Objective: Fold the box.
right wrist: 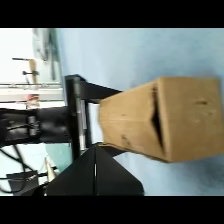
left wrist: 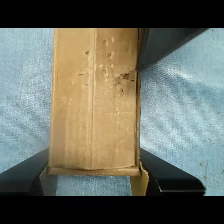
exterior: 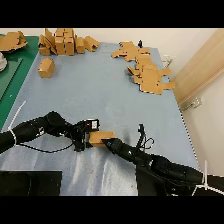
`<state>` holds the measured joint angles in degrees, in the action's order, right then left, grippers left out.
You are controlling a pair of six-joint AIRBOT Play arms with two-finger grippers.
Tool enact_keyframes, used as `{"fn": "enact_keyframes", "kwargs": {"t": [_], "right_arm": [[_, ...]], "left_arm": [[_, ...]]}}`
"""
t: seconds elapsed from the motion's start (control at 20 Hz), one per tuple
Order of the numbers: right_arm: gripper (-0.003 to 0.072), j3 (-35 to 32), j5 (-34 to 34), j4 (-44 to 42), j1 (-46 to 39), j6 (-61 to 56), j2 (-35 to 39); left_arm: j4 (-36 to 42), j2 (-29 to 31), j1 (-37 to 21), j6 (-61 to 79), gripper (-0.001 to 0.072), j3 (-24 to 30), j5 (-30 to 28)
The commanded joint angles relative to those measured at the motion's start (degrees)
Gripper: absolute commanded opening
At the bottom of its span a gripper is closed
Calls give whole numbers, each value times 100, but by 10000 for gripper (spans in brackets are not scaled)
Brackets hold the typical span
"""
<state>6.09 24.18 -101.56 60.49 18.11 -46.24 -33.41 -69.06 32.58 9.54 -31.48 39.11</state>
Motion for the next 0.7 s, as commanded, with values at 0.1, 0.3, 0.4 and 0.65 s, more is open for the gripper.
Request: {"fn": "enact_keyframes", "kwargs": {"t": [0.1, 0.3, 0.4, 0.65], "right_arm": [[3, 37, -433, -26, -286, 267, 1154], [2, 37, -444, -24, -929, 295, 1655], [2, 37, -568, -22, -1128, 295, 1768], [3, 37, -942, -22, -1196, 295, 1766]], "left_arm": [[-2, 0, -4, 4, 527, 0, -2], [0, 0, -4, 4, 527, 0, -11], [7, 0, -4, 4, 528, 0, 0], [61, -2, -4, 2, 527, 0, -170]]}}
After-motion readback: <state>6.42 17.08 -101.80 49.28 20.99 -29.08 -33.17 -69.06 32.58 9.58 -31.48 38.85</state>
